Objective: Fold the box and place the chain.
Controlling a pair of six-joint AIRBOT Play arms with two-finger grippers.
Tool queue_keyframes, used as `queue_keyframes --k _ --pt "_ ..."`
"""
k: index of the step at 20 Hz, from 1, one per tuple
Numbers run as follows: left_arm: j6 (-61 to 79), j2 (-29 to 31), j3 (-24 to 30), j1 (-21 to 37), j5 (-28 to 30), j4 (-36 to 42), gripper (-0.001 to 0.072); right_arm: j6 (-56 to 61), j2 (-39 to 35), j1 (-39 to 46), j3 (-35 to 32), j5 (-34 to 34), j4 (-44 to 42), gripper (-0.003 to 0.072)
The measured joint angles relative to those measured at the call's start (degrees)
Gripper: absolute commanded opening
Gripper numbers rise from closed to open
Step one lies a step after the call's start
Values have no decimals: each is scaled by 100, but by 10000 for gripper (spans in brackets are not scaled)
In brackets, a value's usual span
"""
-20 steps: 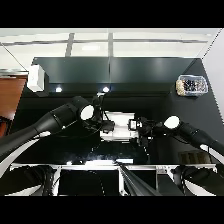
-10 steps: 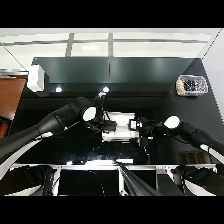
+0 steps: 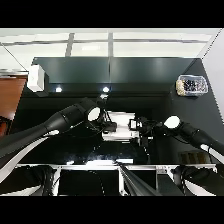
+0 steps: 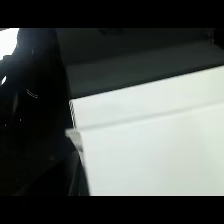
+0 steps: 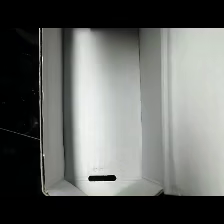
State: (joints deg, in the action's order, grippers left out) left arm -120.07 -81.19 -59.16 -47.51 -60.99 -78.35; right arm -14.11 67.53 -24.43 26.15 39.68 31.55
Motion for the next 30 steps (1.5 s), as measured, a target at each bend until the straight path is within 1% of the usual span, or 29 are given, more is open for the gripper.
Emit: queue_keyframes --k 2,8,11,17,19,20,21,23,25,26,27,28,29,30 --pt "-168 -46 -63 -15 -33 -142 234 7 0 4 0 -15 -13 203" --pt "-487 -313 -446 -232 -511 -640 236 -4 2 4 0 -15 -7 203" --pt "-592 -490 -538 -282 -761 -776 236 -7 2 4 0 -11 -4 203" --pt "-981 -605 -588 -308 -859 -890 234 -7 2 4 0 -4 -2 202" --pt "-1158 -612 -590 -310 -835 -905 218 -7 2 4 0 -4 0 203" --pt "-1235 -616 -590 -310 -807 -909 209 -7 2 4 0 -2 0 203" --pt "-1333 -623 -590 -310 -774 -920 122 -7 2 4 0 -4 0 203" --pt "-1499 -636 -592 -310 -765 -927 26 -4 2 4 0 2 4 203" --pt "-1563 -647 -595 -308 -778 -925 26 -2 2 4 0 4 7 203" --pt "-1582 -651 -597 -308 -780 -922 33 -2 2 4 0 2 7 203" --pt "-1604 -654 -597 -308 -785 -922 133 -2 2 4 0 2 4 203" --pt "-1628 -660 -595 -310 -785 -927 282 -9 2 4 0 2 7 203" --pt "-1646 -667 -592 -308 -798 -929 362 -9 2 4 0 2 7 203" --pt "-1663 -662 -595 -302 -807 -938 379 -9 2 4 0 2 7 203"
